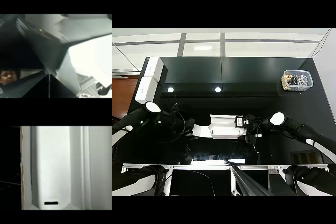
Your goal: Fold the box and place the chain.
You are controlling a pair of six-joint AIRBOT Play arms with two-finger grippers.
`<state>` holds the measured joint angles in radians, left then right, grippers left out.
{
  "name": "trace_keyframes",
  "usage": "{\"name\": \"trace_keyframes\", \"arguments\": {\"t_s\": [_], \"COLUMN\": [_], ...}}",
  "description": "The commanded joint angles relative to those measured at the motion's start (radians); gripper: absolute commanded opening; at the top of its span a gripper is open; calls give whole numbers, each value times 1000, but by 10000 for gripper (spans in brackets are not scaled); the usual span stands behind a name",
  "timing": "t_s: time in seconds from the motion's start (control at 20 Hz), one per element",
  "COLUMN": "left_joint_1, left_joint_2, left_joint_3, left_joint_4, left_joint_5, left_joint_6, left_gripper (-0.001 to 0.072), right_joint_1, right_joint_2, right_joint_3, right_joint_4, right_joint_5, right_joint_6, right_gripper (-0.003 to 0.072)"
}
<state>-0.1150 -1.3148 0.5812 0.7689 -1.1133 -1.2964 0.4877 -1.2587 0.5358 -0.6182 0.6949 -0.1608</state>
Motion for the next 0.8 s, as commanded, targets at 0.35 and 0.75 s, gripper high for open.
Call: {"name": "trace_keyframes", "arguments": {"t_s": [0.35, 0.75], "left_joint_1": [-14, -39], "left_joint_2": [10, 10], "left_joint_3": [111, 124], "left_joint_4": [-21, -126], "left_joint_5": [-145, -165], "left_joint_6": [123, 141], "left_gripper": [633, 630], "right_joint_1": [-1, -1], "right_joint_2": [1, 1], "right_joint_3": [0, 0], "right_joint_4": [0, 0], "right_joint_5": [0, 0], "right_joint_6": [0, 0], "right_gripper": [181, 180]}}
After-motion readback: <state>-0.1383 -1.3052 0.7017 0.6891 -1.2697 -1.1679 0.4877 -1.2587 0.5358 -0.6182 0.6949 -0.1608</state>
